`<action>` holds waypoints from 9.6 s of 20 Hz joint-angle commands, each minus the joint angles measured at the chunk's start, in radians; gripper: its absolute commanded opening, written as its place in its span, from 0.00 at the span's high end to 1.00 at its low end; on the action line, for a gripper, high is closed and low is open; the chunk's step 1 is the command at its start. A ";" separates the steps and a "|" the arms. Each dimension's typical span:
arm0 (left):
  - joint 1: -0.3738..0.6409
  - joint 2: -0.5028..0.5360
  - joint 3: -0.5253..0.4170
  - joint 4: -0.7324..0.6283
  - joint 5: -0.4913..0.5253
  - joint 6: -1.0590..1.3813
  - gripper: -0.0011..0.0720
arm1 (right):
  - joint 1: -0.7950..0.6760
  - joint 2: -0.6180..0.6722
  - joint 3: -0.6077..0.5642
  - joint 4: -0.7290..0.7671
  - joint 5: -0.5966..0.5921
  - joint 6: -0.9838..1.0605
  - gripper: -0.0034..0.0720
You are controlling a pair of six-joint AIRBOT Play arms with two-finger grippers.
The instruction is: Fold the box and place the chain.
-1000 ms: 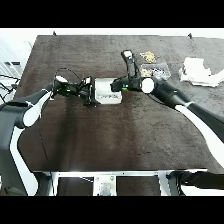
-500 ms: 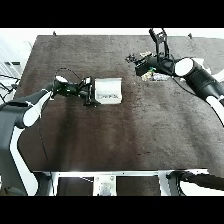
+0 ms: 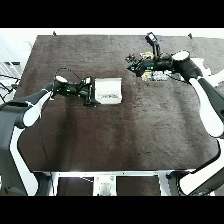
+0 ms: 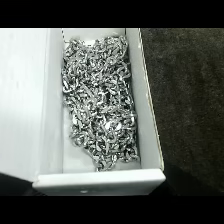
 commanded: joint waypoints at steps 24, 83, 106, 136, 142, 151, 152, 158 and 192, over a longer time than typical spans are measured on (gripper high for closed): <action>0.000 0.000 0.000 0.000 0.001 0.000 0.26 | 0.212 -0.110 0.112 -0.209 0.237 -0.032 0.47; 0.000 0.000 0.000 0.000 0.001 0.000 0.26 | 0.287 -0.113 0.064 -0.339 0.178 0.000 0.67; 0.000 0.000 0.000 0.000 0.001 0.000 0.26 | 0.220 -0.156 -0.061 -0.138 0.174 0.030 0.94; 0.026 0.080 0.003 -0.022 -0.035 -0.158 0.96 | 0.161 1.100 -1.103 -0.430 -0.429 0.468 0.94; 0.256 0.312 0.003 -0.018 0.200 -0.453 0.96 | 0.109 1.102 -1.103 -0.425 -0.429 0.472 0.94; 0.645 0.320 -0.071 0.039 0.618 -0.747 0.96 | 0.108 1.101 -1.103 -0.425 -0.429 0.476 0.94; 0.659 0.302 -0.071 0.039 0.612 -0.735 0.96 | 0.108 1.101 -1.103 -0.425 -0.429 0.476 0.94; 0.684 0.173 -0.065 0.057 0.658 -0.686 0.96 | 0.108 1.101 -1.104 -0.425 -0.430 0.476 0.94; 0.668 0.840 -0.259 -0.310 0.266 -0.417 0.97 | 0.107 1.260 -1.110 -0.419 -0.692 0.550 0.94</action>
